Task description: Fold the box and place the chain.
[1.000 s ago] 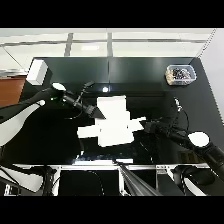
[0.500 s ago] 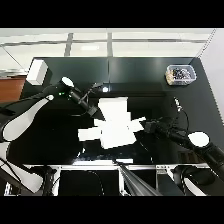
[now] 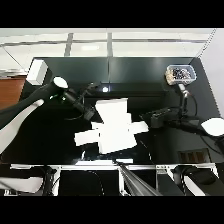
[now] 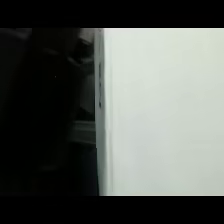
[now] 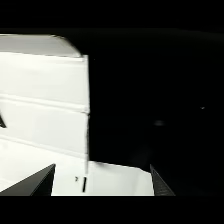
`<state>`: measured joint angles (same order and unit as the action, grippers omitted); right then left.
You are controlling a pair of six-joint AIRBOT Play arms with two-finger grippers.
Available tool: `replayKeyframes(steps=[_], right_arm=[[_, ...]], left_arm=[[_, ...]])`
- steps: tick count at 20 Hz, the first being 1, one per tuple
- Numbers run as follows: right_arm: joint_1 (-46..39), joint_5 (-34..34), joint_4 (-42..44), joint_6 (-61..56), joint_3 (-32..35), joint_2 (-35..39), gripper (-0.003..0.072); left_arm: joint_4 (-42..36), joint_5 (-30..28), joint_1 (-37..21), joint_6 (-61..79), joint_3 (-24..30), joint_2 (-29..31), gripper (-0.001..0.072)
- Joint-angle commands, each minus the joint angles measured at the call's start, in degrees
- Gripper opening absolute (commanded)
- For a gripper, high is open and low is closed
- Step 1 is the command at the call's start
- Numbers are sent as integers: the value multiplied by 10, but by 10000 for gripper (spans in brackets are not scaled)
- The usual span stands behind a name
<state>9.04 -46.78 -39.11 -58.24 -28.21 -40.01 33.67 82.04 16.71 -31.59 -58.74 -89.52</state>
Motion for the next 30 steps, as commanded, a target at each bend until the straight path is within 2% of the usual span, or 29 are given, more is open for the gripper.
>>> replayKeyframes(steps=[1, 3, 7, 9, 13, 17, 26, 30], right_arm=[[-53, -105, -109, 2, -47, 0, 668], [-63, -89, -147, 2, -47, 0, 667], [-60, -66, -147, 13, -47, 0, 667], [-51, -76, -147, 81, -46, 0, 667], [-10, -82, -150, 236, -42, 0, 667], [31, -49, -148, 396, -28, -16, 667], [162, -32, -147, 492, -16, -158, 666], [203, -15, -147, 506, -16, -198, 667]], left_arm=[[3, -146, 8, 134, 131, 141, 26], [8, -183, 9, 233, 167, 179, 25], [-5, -255, 16, 306, 167, 173, 26], [-5, -260, 29, 407, 162, 159, 26], [-6, -298, 61, 436, 156, 116, 26], [-22, -312, 61, 436, 156, 81, 27], [-24, -310, 62, 436, 146, 75, 27], [-24, -309, 62, 436, 146, 75, 26]])
